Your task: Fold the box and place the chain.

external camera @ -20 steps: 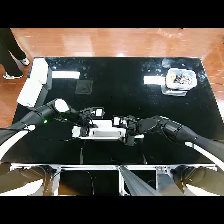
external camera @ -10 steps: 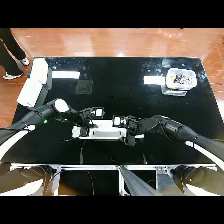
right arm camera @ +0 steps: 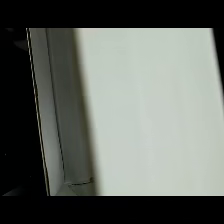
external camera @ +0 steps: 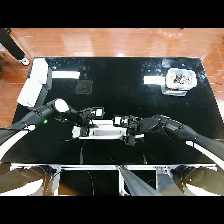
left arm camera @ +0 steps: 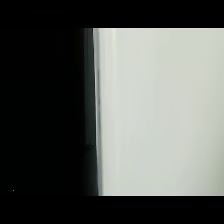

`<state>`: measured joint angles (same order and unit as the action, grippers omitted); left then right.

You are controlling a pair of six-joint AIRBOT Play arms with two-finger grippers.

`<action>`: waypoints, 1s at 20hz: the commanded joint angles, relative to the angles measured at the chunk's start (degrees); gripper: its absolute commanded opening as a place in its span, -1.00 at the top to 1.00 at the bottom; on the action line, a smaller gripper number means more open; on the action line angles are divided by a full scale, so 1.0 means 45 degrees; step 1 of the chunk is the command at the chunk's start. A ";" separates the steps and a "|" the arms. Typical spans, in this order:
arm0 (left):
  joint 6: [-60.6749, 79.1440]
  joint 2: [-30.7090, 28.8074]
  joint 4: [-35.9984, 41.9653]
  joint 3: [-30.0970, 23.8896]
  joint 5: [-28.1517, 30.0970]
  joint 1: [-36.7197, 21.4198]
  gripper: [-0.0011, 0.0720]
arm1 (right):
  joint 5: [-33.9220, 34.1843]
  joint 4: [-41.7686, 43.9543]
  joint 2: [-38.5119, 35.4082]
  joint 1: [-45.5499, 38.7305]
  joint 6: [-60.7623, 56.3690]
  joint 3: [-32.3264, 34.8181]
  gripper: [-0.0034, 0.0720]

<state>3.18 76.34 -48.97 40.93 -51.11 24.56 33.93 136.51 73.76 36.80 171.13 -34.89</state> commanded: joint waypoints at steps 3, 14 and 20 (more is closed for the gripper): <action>0.0005 0.0005 0.0000 -0.0005 -0.0078 -0.0005 0.91 | -0.0073 -0.0010 0.0005 0.0000 -0.0005 0.0005 0.38; -0.0044 -0.0165 -0.0005 0.0000 0.0005 -0.0005 0.18 | -0.0112 -0.0015 0.0000 0.0000 -0.0010 0.0005 0.84; -0.0296 -0.0743 -0.0165 0.0000 0.0311 -0.0112 -0.77 | -0.0214 -0.0015 0.0000 0.0000 -0.0010 0.0005 0.84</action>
